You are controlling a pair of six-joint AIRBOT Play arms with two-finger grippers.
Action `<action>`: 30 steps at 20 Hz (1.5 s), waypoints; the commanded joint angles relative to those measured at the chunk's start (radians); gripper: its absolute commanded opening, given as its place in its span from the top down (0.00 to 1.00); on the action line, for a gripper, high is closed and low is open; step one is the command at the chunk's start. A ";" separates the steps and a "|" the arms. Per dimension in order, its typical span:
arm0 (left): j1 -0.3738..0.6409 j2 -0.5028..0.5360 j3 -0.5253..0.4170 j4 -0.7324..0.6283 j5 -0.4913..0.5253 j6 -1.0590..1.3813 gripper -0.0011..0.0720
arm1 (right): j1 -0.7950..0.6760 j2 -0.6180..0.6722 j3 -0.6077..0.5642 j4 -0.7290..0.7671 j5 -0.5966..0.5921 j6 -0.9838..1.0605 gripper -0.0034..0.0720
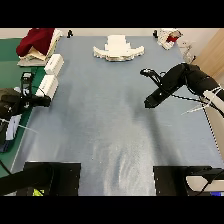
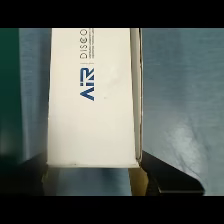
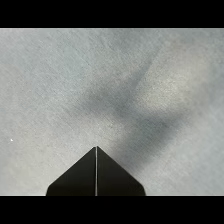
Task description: Fold the box.
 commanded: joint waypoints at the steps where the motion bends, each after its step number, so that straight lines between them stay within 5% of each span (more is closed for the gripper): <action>1: 0.014 -0.166 0.138 0.004 0.041 -0.001 0.41 | 0.000 0.000 0.001 0.000 0.000 0.000 0.95; 13: -0.087 -0.613 0.707 0.026 0.001 -0.165 0.41 | 0.000 0.000 0.001 0.000 0.000 0.000 0.95; 17: -0.087 -0.706 0.855 0.166 -0.075 -0.292 0.41 | 0.000 0.000 0.001 0.000 0.000 0.000 0.95; 30: -0.087 -0.735 0.885 0.217 -0.109 -0.330 0.41 | 0.000 0.000 0.001 0.000 0.000 0.000 0.95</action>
